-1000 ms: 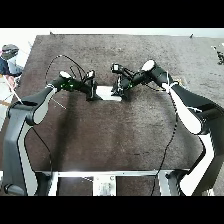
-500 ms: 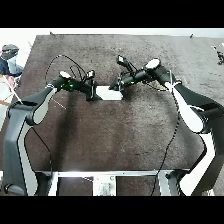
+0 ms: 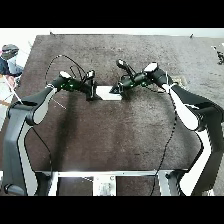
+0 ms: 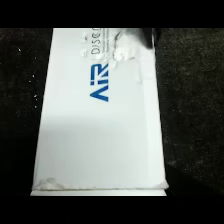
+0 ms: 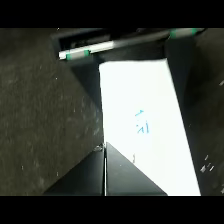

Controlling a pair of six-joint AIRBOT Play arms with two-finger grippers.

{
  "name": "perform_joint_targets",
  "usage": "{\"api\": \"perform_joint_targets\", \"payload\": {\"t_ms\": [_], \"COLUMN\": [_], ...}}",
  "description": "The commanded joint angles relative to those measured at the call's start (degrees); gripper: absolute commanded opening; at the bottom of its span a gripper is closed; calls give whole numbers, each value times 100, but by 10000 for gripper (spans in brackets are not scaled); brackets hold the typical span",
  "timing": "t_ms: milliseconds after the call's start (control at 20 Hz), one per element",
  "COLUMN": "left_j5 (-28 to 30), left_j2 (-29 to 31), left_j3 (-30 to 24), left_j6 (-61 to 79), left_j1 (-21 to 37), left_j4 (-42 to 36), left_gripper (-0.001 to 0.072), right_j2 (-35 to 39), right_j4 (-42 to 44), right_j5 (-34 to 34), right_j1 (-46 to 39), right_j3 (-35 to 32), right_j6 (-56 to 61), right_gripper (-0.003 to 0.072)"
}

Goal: Fold the box and place the chain.

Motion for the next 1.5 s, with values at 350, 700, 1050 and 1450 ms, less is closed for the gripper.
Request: {"api": "perform_joint_targets", "payload": {"t_ms": [350, 700, 1050, 1450], "left_j5": [4, 0, 2, 2], "left_j2": [2, 2, 2, 2], "left_j3": [2, 2, 2, 2], "left_j6": [-7, -9, -7, -4], "left_j1": [0, 0, 0, 0], "left_j4": [0, 0, -2, -26], "left_gripper": [240, 240, 240, 240], "right_j2": [-35, 1488, 4131, 7884], "right_j4": [46, 1099, 31, -184], "right_j5": [-90, -160, -2133, -6133], "right_j1": [-9, -11, -28, -59], "right_j3": [11, -2, -2107, -6620], "right_j6": [345, 409, 1294, 1554], "right_gripper": [9, 6, 7, 8]}}
